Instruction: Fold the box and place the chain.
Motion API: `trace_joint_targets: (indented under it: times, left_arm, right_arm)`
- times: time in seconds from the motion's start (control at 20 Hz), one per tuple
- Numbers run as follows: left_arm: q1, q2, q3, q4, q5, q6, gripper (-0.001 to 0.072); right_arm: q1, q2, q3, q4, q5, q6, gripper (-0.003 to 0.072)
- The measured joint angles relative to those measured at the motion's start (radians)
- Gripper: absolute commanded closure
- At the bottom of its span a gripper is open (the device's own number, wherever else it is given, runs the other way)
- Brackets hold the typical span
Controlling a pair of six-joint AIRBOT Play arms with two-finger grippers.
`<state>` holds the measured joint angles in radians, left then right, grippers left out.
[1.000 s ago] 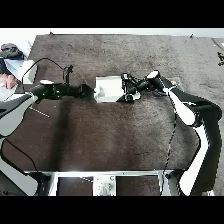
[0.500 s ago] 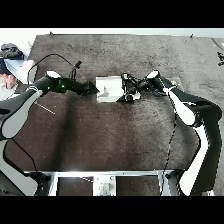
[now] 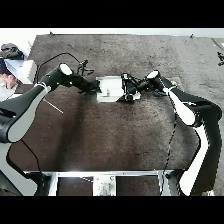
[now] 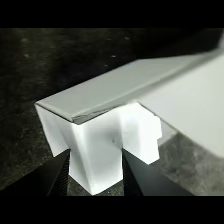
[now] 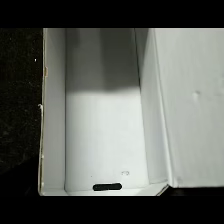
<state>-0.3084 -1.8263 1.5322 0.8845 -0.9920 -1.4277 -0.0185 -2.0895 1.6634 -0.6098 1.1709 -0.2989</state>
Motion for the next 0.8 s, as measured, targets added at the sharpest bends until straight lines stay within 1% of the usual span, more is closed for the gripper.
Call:
trace_joint_targets:
  times: [0.2,0.45,0.6,0.8]
  left_arm:
    - [-0.035,-0.001,0.021,0.122,0.018,-0.146,0.0366]
    - [-0.066,-0.009,0.037,0.217,0.030,-0.265,0.0367]
    - [-0.089,-0.039,0.093,0.288,-0.006,-0.332,0.0367]
    - [-0.129,-0.092,0.203,0.414,-0.091,-0.428,0.0368]
  right_arm:
    - [0.000,0.000,0.000,0.000,0.000,0.000,0.0311]
    - [0.000,0.000,0.000,0.000,0.000,0.000,0.0311]
    - [0.000,0.000,0.000,0.000,0.000,0.000,0.0312]
    - [0.000,0.000,0.000,0.000,0.000,0.000,0.0311]
